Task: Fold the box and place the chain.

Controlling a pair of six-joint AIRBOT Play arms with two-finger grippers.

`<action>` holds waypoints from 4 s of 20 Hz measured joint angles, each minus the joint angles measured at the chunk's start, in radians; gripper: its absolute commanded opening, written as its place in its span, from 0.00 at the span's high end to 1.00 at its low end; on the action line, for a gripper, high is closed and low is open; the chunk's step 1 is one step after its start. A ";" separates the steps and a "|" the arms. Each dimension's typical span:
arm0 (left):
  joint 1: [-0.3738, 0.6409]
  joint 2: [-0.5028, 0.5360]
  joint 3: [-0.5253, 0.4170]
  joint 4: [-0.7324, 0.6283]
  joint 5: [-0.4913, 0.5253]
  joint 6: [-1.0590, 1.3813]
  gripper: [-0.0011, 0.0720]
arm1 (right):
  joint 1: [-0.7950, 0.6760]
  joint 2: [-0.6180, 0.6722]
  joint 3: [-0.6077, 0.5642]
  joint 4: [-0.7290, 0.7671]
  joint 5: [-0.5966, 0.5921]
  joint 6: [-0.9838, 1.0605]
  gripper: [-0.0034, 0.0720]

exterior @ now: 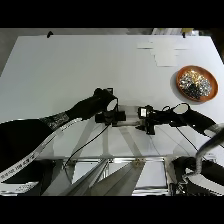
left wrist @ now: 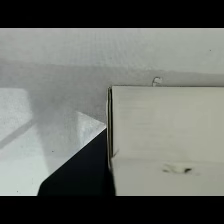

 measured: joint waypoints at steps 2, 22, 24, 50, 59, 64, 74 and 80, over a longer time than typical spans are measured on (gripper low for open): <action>-0.004 -0.005 0.000 0.000 -0.001 0.004 0.93 | 0.000 0.000 0.000 0.000 0.000 0.000 0.60; 0.008 0.032 -0.003 -0.020 -0.001 0.111 0.20 | 0.000 0.000 0.000 0.000 0.000 0.000 0.60; 0.021 0.062 -0.002 -0.010 0.002 0.174 0.20 | 0.000 0.000 0.000 0.000 -0.001 0.000 0.60; 0.411 0.303 -0.586 -0.908 0.380 2.745 0.03 | 0.000 0.000 0.000 0.000 0.000 0.000 0.60; 0.385 0.248 -0.594 -1.054 0.405 2.975 0.03 | 0.000 0.000 0.000 0.000 0.000 0.000 0.60; 0.357 0.243 -0.594 -1.066 0.402 3.008 0.03 | 0.000 0.000 0.000 0.000 0.000 0.000 0.60; 0.329 0.207 -0.595 -1.172 0.401 3.018 0.03 | 0.000 0.001 0.000 -0.005 0.003 0.000 0.60; 0.313 0.195 -0.595 -1.212 0.423 3.031 0.03 | 0.000 0.001 0.000 -0.004 0.003 0.000 0.60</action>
